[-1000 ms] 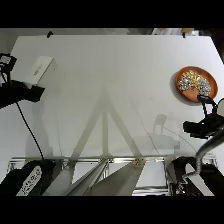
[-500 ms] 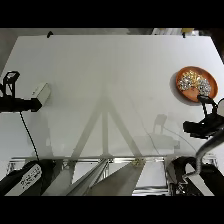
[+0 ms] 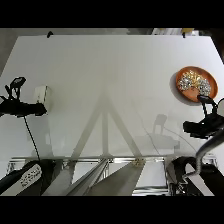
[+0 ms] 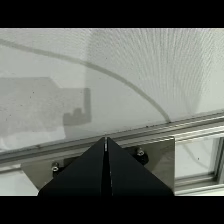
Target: Fold the box and place the chain.
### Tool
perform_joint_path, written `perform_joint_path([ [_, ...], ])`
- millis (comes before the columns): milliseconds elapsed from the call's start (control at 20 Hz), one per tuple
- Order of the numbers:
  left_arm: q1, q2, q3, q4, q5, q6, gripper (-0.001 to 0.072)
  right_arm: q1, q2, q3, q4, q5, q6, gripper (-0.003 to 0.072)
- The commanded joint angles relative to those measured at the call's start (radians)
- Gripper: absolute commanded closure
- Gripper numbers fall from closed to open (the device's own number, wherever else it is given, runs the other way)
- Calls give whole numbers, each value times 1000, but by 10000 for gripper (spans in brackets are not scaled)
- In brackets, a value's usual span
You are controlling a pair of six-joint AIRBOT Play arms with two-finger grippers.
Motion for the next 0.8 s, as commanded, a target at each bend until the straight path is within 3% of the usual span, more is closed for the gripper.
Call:
perform_joint_path([
  [0, 0, 24, 0, 0, -67, -1, 20, 0, 1, 0, 0, 0, 0, 674],
  [150, -1, 149, 0, 0, -57, 0, 21, 0, 1, 0, 0, 0, 0, 674],
  [400, -33, 460, 0, -5, -56, -32, 37, 0, 1, 0, 0, 0, 0, 674],
  [600, -89, 618, 0, -3, -181, -112, 553, 0, 1, 0, 0, 0, 0, 674],
  [750, -96, 655, 0, -1, -284, -111, 674, 0, 1, 0, 0, 0, 0, 674],
])
